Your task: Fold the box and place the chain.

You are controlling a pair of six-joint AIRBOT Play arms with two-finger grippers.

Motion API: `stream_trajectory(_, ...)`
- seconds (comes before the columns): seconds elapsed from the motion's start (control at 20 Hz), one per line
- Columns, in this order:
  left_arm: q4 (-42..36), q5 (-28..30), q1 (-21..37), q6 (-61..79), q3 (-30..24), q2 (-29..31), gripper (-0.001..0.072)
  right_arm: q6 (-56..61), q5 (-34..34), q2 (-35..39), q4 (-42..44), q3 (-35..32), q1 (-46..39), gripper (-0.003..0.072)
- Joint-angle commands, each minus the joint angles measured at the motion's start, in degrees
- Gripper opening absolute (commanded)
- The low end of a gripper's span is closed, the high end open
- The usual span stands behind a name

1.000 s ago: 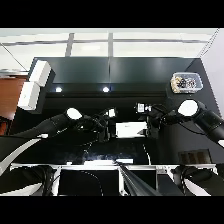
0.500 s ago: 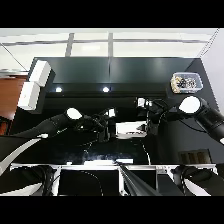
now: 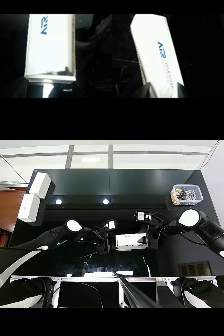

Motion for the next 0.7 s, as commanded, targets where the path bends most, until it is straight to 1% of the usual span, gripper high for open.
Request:
stream_trajectory(0.0,0.02,0.00,0.00,0.02,0.04,-0.04,0.0289,0.17,0.02,-0.04,-0.02,-0.07,0.07,0.0262)
stream_trajectory(0.3,0.02,0.00,0.00,0.02,0.04,-0.04,0.0289,0.55,0.85,-0.04,-0.07,-0.07,0.07,0.0264)
stream_trajectory(0.35,0.02,0.00,0.00,0.02,0.04,-0.04,0.0289,0.55,0.85,-0.04,-0.11,-0.07,0.07,0.0276)
stream_trajectory(0.65,0.02,0.00,0.00,0.02,0.04,-0.04,0.0289,0.57,0.85,-0.04,-0.13,-0.07,0.07,0.0274)
